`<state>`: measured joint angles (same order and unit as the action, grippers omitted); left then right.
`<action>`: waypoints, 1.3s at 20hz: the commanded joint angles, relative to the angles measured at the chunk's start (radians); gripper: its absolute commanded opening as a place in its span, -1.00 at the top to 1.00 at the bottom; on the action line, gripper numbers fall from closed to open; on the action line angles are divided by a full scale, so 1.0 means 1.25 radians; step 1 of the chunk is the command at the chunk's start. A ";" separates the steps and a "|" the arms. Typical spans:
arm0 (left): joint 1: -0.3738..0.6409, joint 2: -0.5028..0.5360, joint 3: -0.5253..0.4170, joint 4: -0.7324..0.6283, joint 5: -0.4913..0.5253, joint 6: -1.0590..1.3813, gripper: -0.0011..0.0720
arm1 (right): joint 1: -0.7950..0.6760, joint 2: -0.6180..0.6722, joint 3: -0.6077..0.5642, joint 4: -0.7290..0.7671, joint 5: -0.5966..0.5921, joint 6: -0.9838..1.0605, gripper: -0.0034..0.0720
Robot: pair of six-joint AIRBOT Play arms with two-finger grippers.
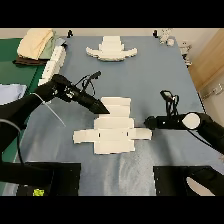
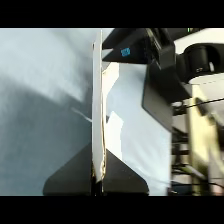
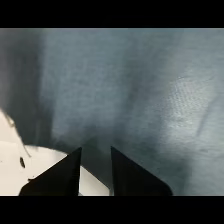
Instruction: Fold the box.
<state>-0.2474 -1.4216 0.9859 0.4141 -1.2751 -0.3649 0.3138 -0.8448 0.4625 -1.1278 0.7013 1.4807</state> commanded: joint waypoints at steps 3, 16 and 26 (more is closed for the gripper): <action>-0.128 0.233 -0.121 -0.033 0.249 0.224 0.95 | -0.027 0.031 0.082 -0.119 -0.021 0.179 0.13; -0.255 0.354 -0.386 -0.077 0.491 0.442 0.94 | -0.027 0.038 0.086 -0.118 -0.052 0.179 0.13; -0.253 0.354 -0.426 -0.234 0.367 0.631 0.93 | -0.027 0.038 0.086 -0.102 -0.049 0.180 0.17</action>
<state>-0.5655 -0.9791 0.4603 0.1707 -0.7547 0.3244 0.2802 -0.7986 0.5686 -1.2675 0.6384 1.7050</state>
